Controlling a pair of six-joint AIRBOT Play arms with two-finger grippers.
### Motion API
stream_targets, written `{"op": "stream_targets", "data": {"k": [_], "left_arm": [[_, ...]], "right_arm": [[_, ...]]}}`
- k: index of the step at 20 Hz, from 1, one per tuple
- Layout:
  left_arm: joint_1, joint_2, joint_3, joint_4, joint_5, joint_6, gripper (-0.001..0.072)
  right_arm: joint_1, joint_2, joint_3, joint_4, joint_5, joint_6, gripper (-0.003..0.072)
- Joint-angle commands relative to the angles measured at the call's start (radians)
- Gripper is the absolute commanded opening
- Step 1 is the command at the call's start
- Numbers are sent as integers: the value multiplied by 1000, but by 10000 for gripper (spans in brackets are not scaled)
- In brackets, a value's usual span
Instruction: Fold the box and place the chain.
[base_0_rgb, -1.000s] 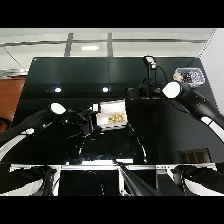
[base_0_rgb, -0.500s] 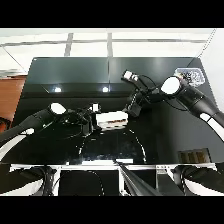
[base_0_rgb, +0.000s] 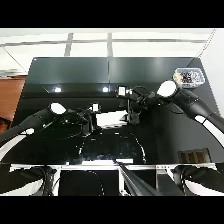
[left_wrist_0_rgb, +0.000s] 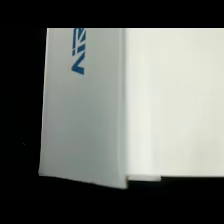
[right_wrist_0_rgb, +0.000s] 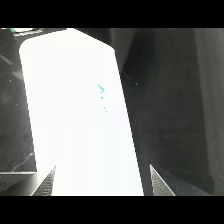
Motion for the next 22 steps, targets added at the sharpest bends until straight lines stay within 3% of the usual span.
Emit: {"op": "stream_targets", "data": {"k": [1,6,7,8,11,22], "left_arm": [[0,0,0,0,0,2,388],[0,0,0,0,-1,2,388],[0,0,0,0,-1,2,388],[0,0,0,0,-1,2,388],[0,0,0,0,-1,2,388],[0,0,0,0,-1,2,388]], "right_arm": [[15,-16,-6,14,-28,-49,715],[19,-52,-6,16,-27,-53,715],[19,-54,-6,16,-27,-53,663],[18,-54,-6,16,-23,-52,528],[18,-54,-6,16,7,-52,235],[21,-58,-8,14,19,-52,240]]}}
